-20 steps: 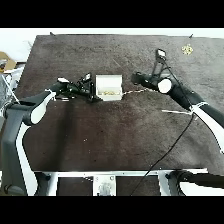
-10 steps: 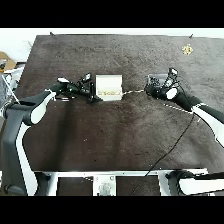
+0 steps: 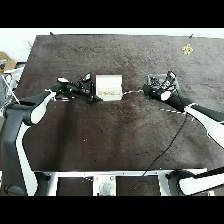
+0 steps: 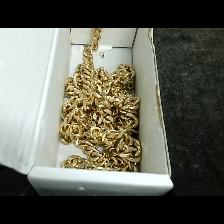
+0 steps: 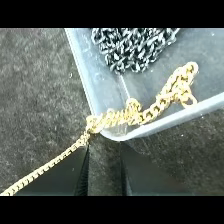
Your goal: Fold the box and place the chain.
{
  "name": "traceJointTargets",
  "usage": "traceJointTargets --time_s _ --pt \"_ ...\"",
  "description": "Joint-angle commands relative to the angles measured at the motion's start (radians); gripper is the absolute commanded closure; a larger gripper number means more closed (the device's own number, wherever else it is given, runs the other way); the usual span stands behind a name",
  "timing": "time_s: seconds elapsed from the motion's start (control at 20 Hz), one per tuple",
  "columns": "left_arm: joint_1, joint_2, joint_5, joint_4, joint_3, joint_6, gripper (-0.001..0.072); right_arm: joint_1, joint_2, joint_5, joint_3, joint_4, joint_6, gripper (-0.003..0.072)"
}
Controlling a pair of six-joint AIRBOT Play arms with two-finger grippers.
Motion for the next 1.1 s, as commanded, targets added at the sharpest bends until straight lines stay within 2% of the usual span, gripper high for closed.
traceJointTargets --time_s 0.0,0.55,0.75,0.8,0.85,1.0,1.05 --pt "0.000 0.000 0.000 0.000 0.000 0.000 0.0297 0.022 -0.006 -0.037 0.014 0.014 0.000 0.0470" --pt "0.000 0.000 0.000 0.000 0.000 0.000 0.0297 0.021 -0.009 -0.034 0.020 0.014 0.000 0.0472" --pt "0.000 0.000 0.000 0.000 0.000 0.000 0.0297 0.017 -0.046 -0.031 0.021 0.033 0.019 0.0473" --pt "0.000 0.000 0.000 0.000 0.000 0.000 0.0297 0.019 -0.046 -0.040 0.028 0.023 0.018 0.0510" --pt "0.000 0.000 0.000 0.000 0.000 0.000 0.0297 0.020 -0.046 -0.040 0.039 0.008 0.015 0.0588" --pt "0.000 0.000 0.000 0.000 0.000 0.000 0.0297 0.020 -0.046 -0.037 0.048 0.007 0.016 0.0616" --pt "0.000 0.000 0.000 0.000 0.000 0.000 0.0297 0.021 -0.041 -0.023 0.048 0.007 0.019 0.0682"
